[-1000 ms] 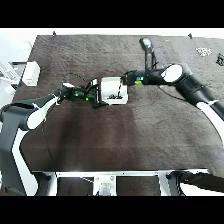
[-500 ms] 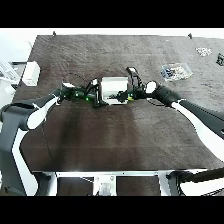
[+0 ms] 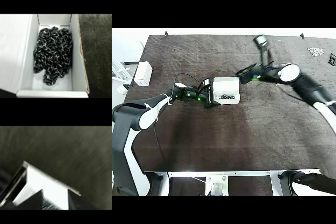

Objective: Fold the box and place the chain.

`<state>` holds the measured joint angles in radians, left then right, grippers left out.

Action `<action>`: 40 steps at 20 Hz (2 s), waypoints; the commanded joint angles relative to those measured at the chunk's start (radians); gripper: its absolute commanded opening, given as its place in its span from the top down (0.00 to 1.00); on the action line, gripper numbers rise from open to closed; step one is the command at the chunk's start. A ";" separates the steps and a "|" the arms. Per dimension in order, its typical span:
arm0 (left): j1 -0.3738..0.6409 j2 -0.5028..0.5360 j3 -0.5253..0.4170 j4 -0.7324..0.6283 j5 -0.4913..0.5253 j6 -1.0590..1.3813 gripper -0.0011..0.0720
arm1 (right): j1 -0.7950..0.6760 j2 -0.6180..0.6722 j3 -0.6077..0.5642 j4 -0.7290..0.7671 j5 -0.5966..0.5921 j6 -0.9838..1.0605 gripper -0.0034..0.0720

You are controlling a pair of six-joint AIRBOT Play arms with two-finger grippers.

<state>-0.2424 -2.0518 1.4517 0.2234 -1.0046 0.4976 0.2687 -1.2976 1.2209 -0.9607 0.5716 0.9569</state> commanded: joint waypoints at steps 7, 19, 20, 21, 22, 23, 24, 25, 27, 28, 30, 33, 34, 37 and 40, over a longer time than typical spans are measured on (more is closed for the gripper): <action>0.000 0.001 0.001 0.000 0.000 0.000 0.27 | -0.228 -0.153 0.070 0.272 0.120 -0.675 0.70; 0.000 0.001 0.001 0.000 0.000 0.000 0.27 | -0.308 -0.627 0.452 0.637 0.685 -0.842 0.75; 0.000 0.001 0.001 0.000 0.000 0.000 0.27 | -0.298 -0.637 0.453 0.634 0.686 -0.846 0.75; 0.000 0.001 0.001 0.000 0.000 0.000 0.27 | -0.288 -0.643 0.453 0.624 0.686 -0.846 0.75; 0.000 0.001 0.001 0.000 0.000 0.000 0.27 | -0.280 -0.646 0.454 0.604 0.685 -0.846 0.75; 0.000 0.001 0.001 0.000 0.000 0.000 0.27 | -0.271 -0.647 0.454 0.575 0.685 -0.846 0.75; 0.000 0.001 0.001 0.000 0.000 0.000 0.27 | -0.261 -0.647 0.454 0.544 0.686 -0.846 0.75; 0.000 0.001 0.001 0.000 0.000 0.000 0.27 | -0.252 -0.647 0.454 0.520 0.686 -0.845 0.75; 0.000 0.001 0.001 0.000 0.000 0.000 0.27 | -0.235 -0.646 0.454 0.487 0.687 -0.845 0.75; 0.000 0.001 0.001 0.000 0.000 0.000 0.27 | -0.229 -0.646 0.455 0.484 0.690 -0.846 0.75; 0.000 0.001 0.001 0.000 0.000 0.000 0.27 | -0.225 -0.646 0.469 0.484 0.770 -0.855 0.75; 0.000 0.001 0.001 0.000 0.000 0.000 0.27 | -0.221 -0.646 0.493 0.470 0.853 -0.856 0.56; 0.000 0.000 0.001 0.000 0.000 0.000 0.27 | -0.216 -0.646 0.494 0.462 0.859 -0.857 0.56; 0.000 0.001 0.001 0.000 0.000 0.000 0.27 | -0.176 -0.646 0.494 0.391 0.881 -0.857 0.56; 0.000 0.001 0.001 0.000 0.000 0.000 0.27 | -0.128 -0.646 0.494 0.349 0.879 -0.870 0.56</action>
<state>-0.2428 -2.0518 1.4517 0.2237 -1.0042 0.4980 0.1043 -1.9434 1.7123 -0.5629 1.4338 0.0986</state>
